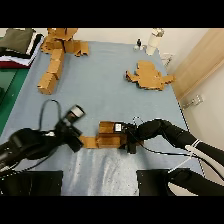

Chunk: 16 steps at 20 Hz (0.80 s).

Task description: Fold the box.

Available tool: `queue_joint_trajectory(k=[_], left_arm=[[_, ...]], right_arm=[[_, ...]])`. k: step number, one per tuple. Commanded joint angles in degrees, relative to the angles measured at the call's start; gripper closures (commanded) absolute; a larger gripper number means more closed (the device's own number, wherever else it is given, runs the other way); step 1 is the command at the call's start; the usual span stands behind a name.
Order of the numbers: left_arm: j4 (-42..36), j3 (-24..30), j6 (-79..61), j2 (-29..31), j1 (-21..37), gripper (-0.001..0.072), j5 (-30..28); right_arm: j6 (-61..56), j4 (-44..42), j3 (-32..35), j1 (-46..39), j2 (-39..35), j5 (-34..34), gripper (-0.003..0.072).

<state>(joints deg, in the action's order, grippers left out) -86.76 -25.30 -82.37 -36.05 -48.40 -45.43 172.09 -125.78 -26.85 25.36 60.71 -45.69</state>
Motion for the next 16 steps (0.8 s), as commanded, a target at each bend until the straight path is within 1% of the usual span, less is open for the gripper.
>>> queue_joint_trajectory(k=[1,3,4,5,7,10,14,16], left_arm=[[-0.96,1.11,26.25,7.41,4.63,0.0698,-14.4],[-15.28,3.61,22.64,7.67,7.87,0.0697,-11.19],[-20.41,5.05,21.29,7.15,9.03,0.0697,-9.18],[-22.75,6.21,21.4,6.43,9.64,0.0697,-7.26],[-25.49,7.15,22.43,3.74,9.9,0.0698,-3.61],[-31.67,7.15,22.12,-2.12,9.68,0.0698,-0.02],[-32.35,7.15,24.37,-10.38,9.09,0.0698,5.22],[-34.27,7.15,23.56,-12.98,8.83,0.0698,8.7]], right_arm=[[-0.02,-0.02,0.02,0.04,-0.02,0.0,0.0086],[-0.02,0.0,0.02,0.04,-0.02,0.0,0.0085],[-0.02,-0.02,0.02,0.04,-0.02,0.0,0.0086],[-0.02,0.0,0.02,0.04,-0.02,0.0,0.0086],[-0.02,0.0,0.02,0.04,-0.02,0.0,0.0085],[-0.02,0.0,0.02,0.04,-0.02,0.0,0.0086],[-0.02,0.0,0.02,0.04,-0.02,0.0,0.0086],[-0.02,0.0,0.02,0.04,-0.02,0.0,0.0085]])
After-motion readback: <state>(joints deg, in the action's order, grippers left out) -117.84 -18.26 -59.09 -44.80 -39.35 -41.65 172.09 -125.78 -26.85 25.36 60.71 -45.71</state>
